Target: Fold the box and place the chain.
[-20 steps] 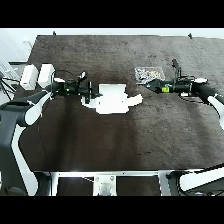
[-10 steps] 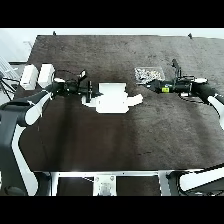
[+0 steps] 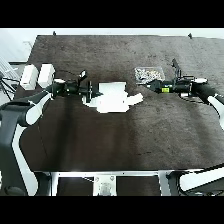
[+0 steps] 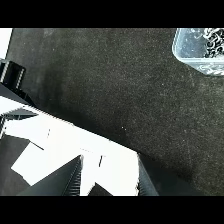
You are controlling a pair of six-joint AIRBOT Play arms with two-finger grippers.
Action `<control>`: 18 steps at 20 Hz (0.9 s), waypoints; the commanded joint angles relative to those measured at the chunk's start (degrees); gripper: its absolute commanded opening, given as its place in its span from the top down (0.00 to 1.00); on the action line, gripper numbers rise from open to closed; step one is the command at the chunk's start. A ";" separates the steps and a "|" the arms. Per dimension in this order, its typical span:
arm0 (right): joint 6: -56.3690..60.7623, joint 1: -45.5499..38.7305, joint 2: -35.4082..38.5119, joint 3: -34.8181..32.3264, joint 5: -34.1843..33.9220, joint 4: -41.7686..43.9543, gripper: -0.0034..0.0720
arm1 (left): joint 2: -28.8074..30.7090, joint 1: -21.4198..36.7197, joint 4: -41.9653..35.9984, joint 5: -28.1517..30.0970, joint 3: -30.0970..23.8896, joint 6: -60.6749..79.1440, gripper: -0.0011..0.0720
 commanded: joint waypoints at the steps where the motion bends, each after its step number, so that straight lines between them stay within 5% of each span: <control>1: -0.09 0.02 0.02 -0.02 0.04 0.02 0.42 | -0.35 0.02 0.24 -0.09 -0.02 1.29 0.96; 11: -9.46 0.02 0.83 -0.09 2.08 4.46 0.42 | -0.28 0.04 2.62 -0.35 0.04 1.44 0.96; 18: -20.26 0.50 8.94 -6.14 2.23 4.92 0.42 | -0.13 0.04 2.43 0.24 0.04 1.44 0.96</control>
